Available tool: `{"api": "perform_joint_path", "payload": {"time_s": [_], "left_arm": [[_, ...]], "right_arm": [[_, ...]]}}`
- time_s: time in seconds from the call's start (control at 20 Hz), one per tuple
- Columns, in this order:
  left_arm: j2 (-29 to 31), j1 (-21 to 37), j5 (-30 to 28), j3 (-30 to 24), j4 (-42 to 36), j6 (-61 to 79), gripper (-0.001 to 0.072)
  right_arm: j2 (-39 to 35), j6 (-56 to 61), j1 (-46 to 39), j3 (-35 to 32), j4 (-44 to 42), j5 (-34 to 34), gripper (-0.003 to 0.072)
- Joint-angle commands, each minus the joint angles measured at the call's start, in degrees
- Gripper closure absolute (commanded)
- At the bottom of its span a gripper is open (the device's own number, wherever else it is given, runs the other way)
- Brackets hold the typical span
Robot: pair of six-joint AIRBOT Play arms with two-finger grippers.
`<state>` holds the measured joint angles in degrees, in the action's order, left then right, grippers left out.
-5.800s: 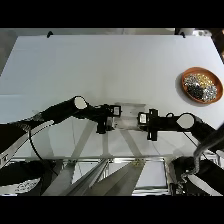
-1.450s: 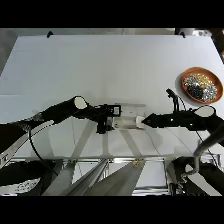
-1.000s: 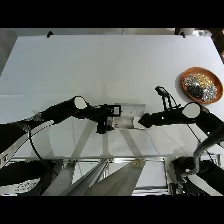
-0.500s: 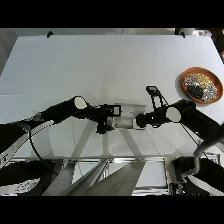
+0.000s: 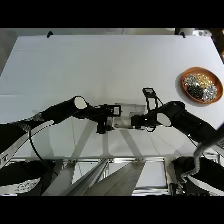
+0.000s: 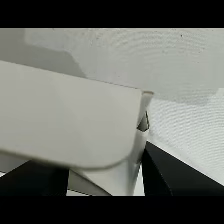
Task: Fold the box and place the chain.
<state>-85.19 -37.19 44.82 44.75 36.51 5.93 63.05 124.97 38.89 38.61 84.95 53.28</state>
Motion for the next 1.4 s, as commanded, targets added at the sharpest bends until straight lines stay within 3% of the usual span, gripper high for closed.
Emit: {"api": "perform_joint_path", "payload": {"time_s": [0.0, 0.2, 0.3, 0.35, 0.55, 0.7, 0.9, 1.0, 1.35], "left_arm": [[0.0, -0.04, 0.0, -0.02, 0.0, 0.02, 0.0457], [0.0, -0.04, 0.0, -0.02, 0.0, 0.02, 0.0457], [0.0, -0.02, 0.0, -0.02, 0.0, 0.02, 0.0457], [0.0, -0.02, 0.0, -0.02, 0.0, 0.02, 0.0457], [0.02, -0.04, 0.0, -0.02, 0.0, 0.02, 0.0457], [0.0, -0.04, 0.0, -0.02, 0.0, 0.02, 0.0457], [0.0, -0.02, 0.0, -0.02, 0.0, 0.02, 0.0457], [0.0, -0.04, 0.0, -0.02, 0.0, 0.02, 0.0457], [0.0, -0.04, 0.0, -0.02, 0.0, 0.02, 0.0457]], "right_arm": [[1.09, 5.88, 1.16, 0.13, 3.63, 0.94, 0.0217], [4.96, 7.26, 2.23, 0.2, 4.76, 1.27, 0.0218], [5.33, 7.23, 3.1, 0.2, 5.68, 0.35, 0.0298], [5.33, 7.21, 3.32, 0.2, 5.97, -0.42, 0.0298], [5.33, 6.97, 3.3, 0.2, 6.14, -0.13, 0.0471], [5.33, 6.97, 3.32, 0.2, 5.9, -0.07, 0.0669], [5.35, 6.97, 5.29, 0.2, 6.34, -0.68, 0.0641], [5.35, 7.02, 5.33, 0.2, 6.32, -1.92, 0.0421], [5.55, 7.06, 5.31, 0.2, 7.1, -1.84, 0.0419]]}}
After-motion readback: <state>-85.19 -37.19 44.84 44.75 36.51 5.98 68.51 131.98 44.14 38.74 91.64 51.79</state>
